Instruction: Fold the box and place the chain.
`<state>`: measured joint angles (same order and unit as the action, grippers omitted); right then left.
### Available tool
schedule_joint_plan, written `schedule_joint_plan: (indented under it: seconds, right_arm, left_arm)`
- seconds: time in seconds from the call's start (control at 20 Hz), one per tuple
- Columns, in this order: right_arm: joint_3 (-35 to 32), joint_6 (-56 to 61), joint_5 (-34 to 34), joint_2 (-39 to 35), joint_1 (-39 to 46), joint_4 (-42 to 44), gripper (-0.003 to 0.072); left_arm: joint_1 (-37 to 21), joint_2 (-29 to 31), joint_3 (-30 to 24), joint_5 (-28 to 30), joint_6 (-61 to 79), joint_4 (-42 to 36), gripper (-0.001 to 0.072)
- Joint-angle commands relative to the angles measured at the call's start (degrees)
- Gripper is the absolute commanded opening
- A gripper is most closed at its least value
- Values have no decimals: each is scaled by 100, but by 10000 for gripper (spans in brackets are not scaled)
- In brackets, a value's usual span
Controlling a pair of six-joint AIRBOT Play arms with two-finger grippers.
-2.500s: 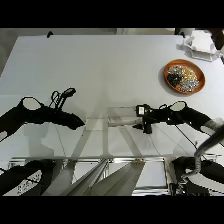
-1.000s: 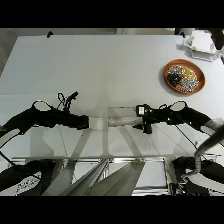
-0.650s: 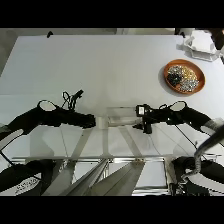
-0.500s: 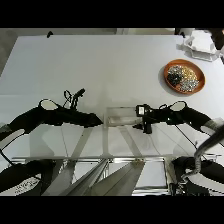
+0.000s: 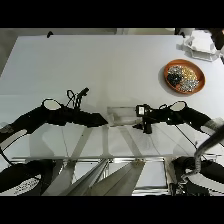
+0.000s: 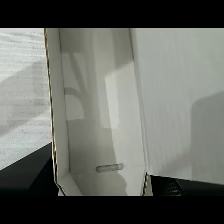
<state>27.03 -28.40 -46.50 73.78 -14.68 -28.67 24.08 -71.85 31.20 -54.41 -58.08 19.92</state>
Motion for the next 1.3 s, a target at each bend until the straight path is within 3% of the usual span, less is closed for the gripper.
schedule_joint_plan:
  seconds: [0.0, 0.3, 0.5, 0.55, 0.65, 0.9, 1.25]
  right_arm:
    - [-4, 0, 0, 2, -2, 2, 365]
    - [-4, 2, 0, 2, -2, 2, 365]
    - [-4, 2, 0, 2, -2, 2, 365]
    - [-4, 0, 0, 2, -2, 2, 365]
    - [-4, 2, 0, 2, -2, 2, 365]
    - [-4, 2, -2, 2, -2, 2, 365]
    - [-4, 2, 0, 2, -2, 2, 365]
  left_arm:
    - [125, -2, 35, 55, -68, -127, 349]
    - [267, -4, 291, 197, -284, 245, 350]
    - [380, -9, 422, 212, -1410, 1298, 354]
    - [420, -9, 468, 212, -1718, 1587, 411]
    - [511, -9, 614, 225, -2173, 1895, 438]
    - [717, -11, 1038, 348, -2503, 1996, 453]
    - [903, -15, 1126, 341, -3213, 2708, 453]
